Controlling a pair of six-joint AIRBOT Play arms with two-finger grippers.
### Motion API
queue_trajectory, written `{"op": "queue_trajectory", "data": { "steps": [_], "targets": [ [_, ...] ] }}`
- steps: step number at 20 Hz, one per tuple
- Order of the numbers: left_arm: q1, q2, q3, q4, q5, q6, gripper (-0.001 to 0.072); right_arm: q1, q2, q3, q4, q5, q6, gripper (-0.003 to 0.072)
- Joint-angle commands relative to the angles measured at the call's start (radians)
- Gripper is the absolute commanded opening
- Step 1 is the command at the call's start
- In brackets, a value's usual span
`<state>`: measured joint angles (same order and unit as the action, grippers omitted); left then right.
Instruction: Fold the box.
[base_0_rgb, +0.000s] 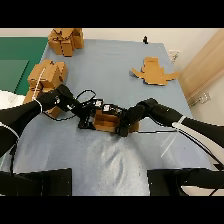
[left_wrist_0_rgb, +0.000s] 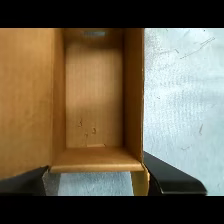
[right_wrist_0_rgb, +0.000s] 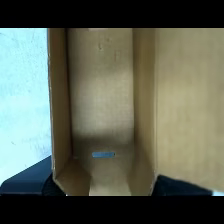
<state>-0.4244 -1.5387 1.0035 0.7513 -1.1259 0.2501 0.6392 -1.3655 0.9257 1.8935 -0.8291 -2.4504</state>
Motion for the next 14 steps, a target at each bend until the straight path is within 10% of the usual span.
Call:
{"op": "queue_trajectory", "data": {
  "steps": [1,14],
  "targets": [
    [0.002,0.000,0.000,0.035,0.019,-0.006,0.0285,-0.017,0.042,0.001,-0.005,-0.023,0.031,0.0607],
    [0.003,0.000,0.000,0.129,0.020,-0.087,0.0284,-0.109,0.159,-0.013,0.043,-0.162,0.248,0.0659]
  ]
}}
